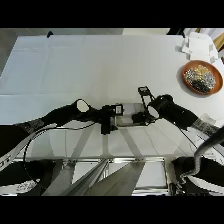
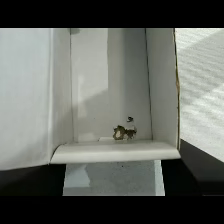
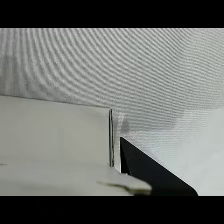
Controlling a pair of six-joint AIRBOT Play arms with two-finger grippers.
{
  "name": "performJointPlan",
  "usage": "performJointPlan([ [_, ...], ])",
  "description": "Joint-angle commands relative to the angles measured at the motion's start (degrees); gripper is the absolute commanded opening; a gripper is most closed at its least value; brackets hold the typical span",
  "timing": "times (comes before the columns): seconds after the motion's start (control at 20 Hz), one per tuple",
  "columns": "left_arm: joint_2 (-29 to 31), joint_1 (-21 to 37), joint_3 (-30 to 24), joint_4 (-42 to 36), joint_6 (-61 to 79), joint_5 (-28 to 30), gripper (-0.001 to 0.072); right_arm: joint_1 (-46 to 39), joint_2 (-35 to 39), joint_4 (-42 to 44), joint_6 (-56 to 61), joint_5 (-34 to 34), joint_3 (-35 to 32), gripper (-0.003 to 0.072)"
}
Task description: Fold the box and place the chain.
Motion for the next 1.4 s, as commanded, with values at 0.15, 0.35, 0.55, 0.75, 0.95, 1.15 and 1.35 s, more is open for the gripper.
performJointPlan([
  [0.15, 0.04, 0.00, -0.02, -0.02, -0.15, 0.04, 0.0275, 1.57, 0.00, -1.40, 0.11, -2.58, -0.04, 0.0146],
  [0.35, 0.04, 0.00, -0.02, -0.02, -0.15, 0.04, 0.0275, 1.57, 0.00, -1.14, 0.11, -1.84, -0.04, 0.0015],
  [0.55, 0.04, 0.00, -0.02, -0.02, -0.15, 0.04, 0.0275, 1.57, 0.39, -1.18, -0.11, -1.46, -0.04, 0.0289],
  [0.75, 0.04, 0.00, -0.02, -0.02, -0.15, 0.04, 0.0275, 1.53, 5.38, -3.87, -3.06, -0.35, -0.02, 0.0375],
  [0.95, 0.04, 0.00, -0.02, -0.02, -0.15, 0.04, 0.0275, -2.27, 14.88, -4.20, -8.96, 4.63, 0.39, 0.0407],
  [1.15, 0.04, 0.00, -0.02, -0.02, -0.15, 0.04, 0.0275, -10.36, 23.17, -6.29, -15.02, 10.54, 6.19, 0.0404],
  [1.35, 0.04, 0.00, -0.02, -0.02, -0.15, 0.04, 0.0275, -24.46, 21.68, -6.45, -21.46, 6.45, 14.38, 0.0400],
])
